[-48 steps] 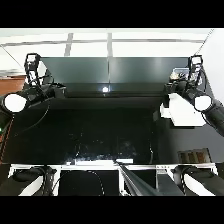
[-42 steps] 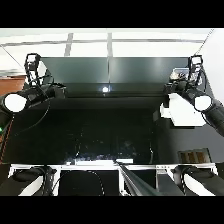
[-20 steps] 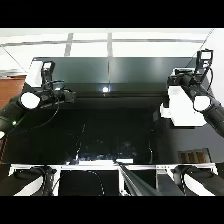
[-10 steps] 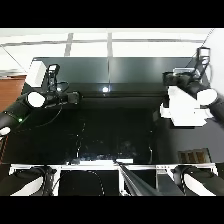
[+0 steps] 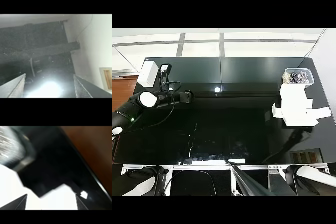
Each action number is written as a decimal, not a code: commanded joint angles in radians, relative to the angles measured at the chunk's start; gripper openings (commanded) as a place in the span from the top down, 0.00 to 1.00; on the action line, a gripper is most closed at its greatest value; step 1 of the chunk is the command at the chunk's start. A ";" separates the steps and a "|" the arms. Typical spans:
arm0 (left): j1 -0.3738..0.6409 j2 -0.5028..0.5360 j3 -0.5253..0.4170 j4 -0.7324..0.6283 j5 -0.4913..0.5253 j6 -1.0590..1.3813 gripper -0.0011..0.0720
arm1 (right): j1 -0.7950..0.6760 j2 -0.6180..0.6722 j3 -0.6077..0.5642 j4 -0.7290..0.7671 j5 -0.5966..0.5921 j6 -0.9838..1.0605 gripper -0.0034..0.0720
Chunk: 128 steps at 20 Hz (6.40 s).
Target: Fold the box and place the chain.
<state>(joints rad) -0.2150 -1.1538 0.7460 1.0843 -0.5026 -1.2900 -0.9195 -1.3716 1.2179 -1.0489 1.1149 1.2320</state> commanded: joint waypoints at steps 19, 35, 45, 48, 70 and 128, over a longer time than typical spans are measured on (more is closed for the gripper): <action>0.000 0.000 0.001 0.003 -0.018 0.003 0.01 | 0.048 -0.377 0.226 0.044 0.422 -0.398 0.94; 0.001 0.000 0.001 -0.094 -0.216 0.097 0.01 | 0.841 0.391 -0.756 0.634 -0.353 -0.489 0.95; 0.081 -0.217 0.105 -0.520 -0.558 0.349 0.01 | 1.227 0.392 -0.850 0.739 -0.649 -0.485 0.94; 0.053 -0.334 0.187 -0.522 -0.609 0.417 0.01 | 1.227 0.392 -0.850 0.739 -0.647 -0.485 0.94; -0.010 -0.630 0.487 -0.410 -0.938 0.685 0.92 | 1.227 0.392 -0.850 0.739 -0.599 -0.484 0.93; -0.186 -0.357 0.216 -0.307 -0.474 1.234 0.95 | 1.348 0.249 -0.563 0.351 -0.468 -1.234 0.04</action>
<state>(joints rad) -0.4000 -1.5097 0.9623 0.7773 -0.9760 -0.0563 0.4877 -1.1240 0.6212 -0.7250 0.6174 0.0067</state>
